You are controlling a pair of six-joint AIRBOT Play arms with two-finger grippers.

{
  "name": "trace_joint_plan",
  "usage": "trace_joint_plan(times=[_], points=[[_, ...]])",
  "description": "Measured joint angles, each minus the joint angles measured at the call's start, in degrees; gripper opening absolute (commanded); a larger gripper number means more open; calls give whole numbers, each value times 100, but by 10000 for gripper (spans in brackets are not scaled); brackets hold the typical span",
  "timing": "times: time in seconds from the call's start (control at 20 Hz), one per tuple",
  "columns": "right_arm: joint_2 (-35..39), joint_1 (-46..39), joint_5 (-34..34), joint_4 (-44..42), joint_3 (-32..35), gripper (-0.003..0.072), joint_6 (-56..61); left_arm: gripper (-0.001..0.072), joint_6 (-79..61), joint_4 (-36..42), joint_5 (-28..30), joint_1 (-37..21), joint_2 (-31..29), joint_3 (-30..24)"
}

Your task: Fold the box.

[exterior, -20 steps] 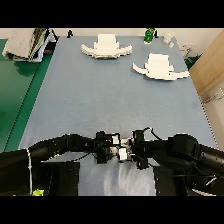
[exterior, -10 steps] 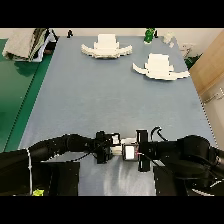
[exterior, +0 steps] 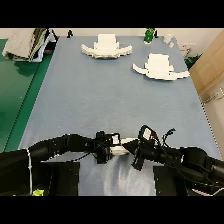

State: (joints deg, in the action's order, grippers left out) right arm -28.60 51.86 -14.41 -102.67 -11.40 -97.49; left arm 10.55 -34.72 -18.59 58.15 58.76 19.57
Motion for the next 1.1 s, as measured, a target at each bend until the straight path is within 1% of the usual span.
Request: trace_joint_plan(times=[0.1, 0.4, 0.8, 1.1], points=[[48, 7, 369, -22, 227, 4, 308, 449, 0, 2, 0, 0, 0, 0], [-52, 181, 798, -116, 592, 4, 673, 449, -2, 0, 0, 0, -2, 0], [-516, 247, 946, -168, 695, 5, 828, 449, 7, 7, 0, 0, 0, 0], [-673, 249, 968, -184, 708, 4, 885, 449, 7, 9, 0, 0, 0, 0]])
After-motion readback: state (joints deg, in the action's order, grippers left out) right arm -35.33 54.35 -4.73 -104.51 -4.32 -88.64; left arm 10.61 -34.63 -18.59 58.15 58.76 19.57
